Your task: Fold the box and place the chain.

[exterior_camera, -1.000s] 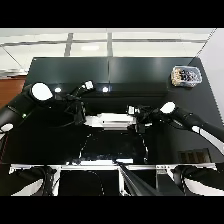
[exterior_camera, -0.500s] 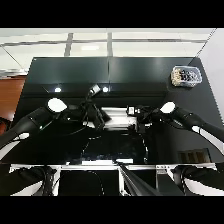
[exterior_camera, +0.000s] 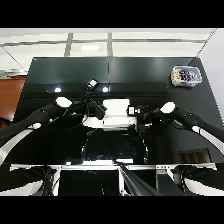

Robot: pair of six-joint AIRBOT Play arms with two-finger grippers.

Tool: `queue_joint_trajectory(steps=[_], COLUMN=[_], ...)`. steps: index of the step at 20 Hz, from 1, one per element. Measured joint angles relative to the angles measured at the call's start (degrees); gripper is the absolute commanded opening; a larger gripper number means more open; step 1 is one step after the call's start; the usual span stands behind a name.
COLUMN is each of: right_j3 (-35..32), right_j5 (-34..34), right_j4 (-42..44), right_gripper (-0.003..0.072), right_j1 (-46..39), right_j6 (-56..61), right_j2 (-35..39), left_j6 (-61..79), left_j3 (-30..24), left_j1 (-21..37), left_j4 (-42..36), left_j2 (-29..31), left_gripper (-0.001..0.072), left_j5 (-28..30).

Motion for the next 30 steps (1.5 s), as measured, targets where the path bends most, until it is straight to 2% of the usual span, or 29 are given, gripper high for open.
queue_joint_trajectory(steps=[3, 6, 10, 12, 15, 16, 17, 18, 19, 25, 30], right_j3=[0.0, 0.0, 0.0, 0.0, 0.0, 0.0, 0.0, 0.0, 0.0, 0.0, 0.0], right_j5=[0.2, 0.2, 0.1, 0.1, 0.1, 0.0, 0.0, 0.0, 0.0, 0.0, 0.0], right_j4=[0.0, 0.0, -0.1, -0.1, -0.1, -0.1, -0.1, -0.1, -0.1, -0.1, 0.0], right_gripper=[0.0245, 0.0245, 0.0244, 0.0245, 0.0244, 0.0245, 0.0245, 0.0245, 0.0244, 0.0245, 0.0245], right_j1=[0.0, 0.0, 0.0, 0.0, 0.0, 0.0, 0.0, 0.0, 0.0, 0.0, 0.0], right_j6=[-0.1, -0.1, -0.1, 0.0, 0.0, 0.0, 0.0, 0.0, 0.0, 0.0, 0.0], right_j2=[0.0, 0.0, 0.0, 0.0, 0.0, 0.0, 0.0, 0.0, 0.0, 0.0, 0.0], left_j6=[-0.5, 0.7, 1.4, 1.3, 0.9, 1.7, 3.4, 5.7, 8.9, 20.3, 22.2], left_j3=[0.9, 2.6, 4.7, 4.5, 1.3, -0.1, -1.6, -2.9, -4.3, -8.0, -8.4], left_j1=[1.8, 3.1, 4.7, 6.1, 8.3, 8.7, 8.8, 8.7, 8.3, 3.9, 1.2], left_j4=[1.9, 5.7, 10.7, 13.1, 15.1, 15.5, 15.9, 16.3, 16.9, 25.2, 24.7], left_j2=[-1.7, -1.2, 5.5, 9.8, 15.1, 16.2, 17.0, 17.6, 18.0, 17.9, 14.3], left_gripper=[0.0026, 0.0026, 0.0026, 0.0026, 0.0027, 0.007, 0.028, 0.0565, 0.072, 0.0711, 0.0696], left_j5=[-5.3, -7.0, -8.1, -11.2, -17.2, -18.5, -19.6, -20.6, -20.6, -11.3, -6.8])
